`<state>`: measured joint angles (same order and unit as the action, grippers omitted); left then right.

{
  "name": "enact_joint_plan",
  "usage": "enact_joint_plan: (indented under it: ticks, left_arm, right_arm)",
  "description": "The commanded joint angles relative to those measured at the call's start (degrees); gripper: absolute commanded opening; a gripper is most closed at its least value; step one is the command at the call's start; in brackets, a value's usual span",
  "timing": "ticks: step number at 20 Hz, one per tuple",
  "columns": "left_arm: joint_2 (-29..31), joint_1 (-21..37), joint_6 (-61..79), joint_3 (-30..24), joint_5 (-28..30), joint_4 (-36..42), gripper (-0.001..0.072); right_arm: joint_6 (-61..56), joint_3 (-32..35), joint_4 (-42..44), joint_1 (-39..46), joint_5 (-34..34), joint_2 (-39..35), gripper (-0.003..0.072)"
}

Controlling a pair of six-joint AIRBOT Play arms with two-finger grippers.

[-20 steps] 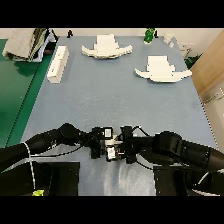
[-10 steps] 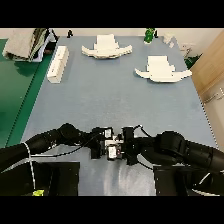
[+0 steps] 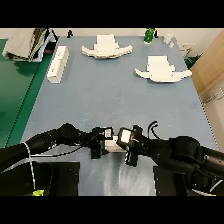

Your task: Fold the box.

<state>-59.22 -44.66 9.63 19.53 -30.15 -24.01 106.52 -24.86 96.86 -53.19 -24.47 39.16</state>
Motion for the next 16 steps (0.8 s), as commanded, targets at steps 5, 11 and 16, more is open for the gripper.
enact_joint_plan:
  ticks: [5,11,16]
  left_arm:
    - [0.0,0.0,0.0,0.0,0.0,0.0,0.0509]
    - [0.0,0.0,0.0,0.0,0.0,0.0,0.051]
    - [0.0,0.0,0.0,0.0,0.0,0.0,0.051]
  right_arm:
    - [-20.7,16.8,2.1,-0.5,26.5,-5.8,0.0004]
    - [-21.3,16.9,2.4,-0.9,25.9,-0.5,0.0004]
    - [-22.6,16.9,2.5,-0.9,24.7,2.8,0.0004]
